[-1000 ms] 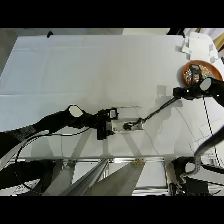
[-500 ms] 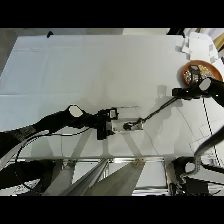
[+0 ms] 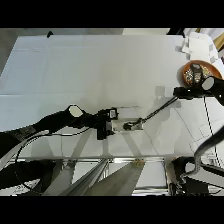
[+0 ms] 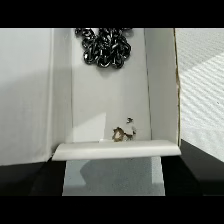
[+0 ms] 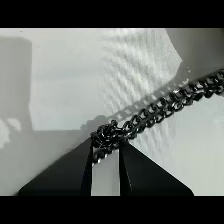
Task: Fold the box and place the chain.
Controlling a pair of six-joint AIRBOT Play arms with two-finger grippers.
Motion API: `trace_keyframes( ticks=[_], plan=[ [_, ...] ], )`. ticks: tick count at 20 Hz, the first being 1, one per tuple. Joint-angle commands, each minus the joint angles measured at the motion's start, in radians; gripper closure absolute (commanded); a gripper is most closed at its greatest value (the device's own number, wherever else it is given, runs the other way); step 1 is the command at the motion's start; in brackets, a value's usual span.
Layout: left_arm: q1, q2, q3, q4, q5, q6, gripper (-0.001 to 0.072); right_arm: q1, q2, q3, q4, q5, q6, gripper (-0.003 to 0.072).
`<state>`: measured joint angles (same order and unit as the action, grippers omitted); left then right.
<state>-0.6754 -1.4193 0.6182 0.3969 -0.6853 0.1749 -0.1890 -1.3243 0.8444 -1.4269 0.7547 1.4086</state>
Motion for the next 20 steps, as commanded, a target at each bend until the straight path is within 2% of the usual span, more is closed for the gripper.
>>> trace_keyframes(
  ticks=[1,8,12,17,20],
  plan=[
    [0.001,0.000,0.000,0.000,0.000,0.000,0.0578,0.001,0.109,0.001,0.050,0.084,-0.009,0.0671],
    [0.001,0.000,0.000,0.000,0.000,0.000,0.0578,0.001,0.376,0.001,0.402,0.355,-0.164,0.0669],
    [0.001,0.000,0.000,0.000,0.000,0.000,0.0578,0.011,0.548,0.001,0.570,0.426,-0.214,0.0669],
    [0.001,0.000,0.000,0.000,0.000,0.000,0.0578,0.173,0.649,0.001,0.594,0.579,-0.215,0.0669],
    [0.001,0.000,0.000,0.000,0.000,0.000,0.0578,0.278,0.687,0.001,0.599,0.600,-0.212,0.0669]
  ],
)
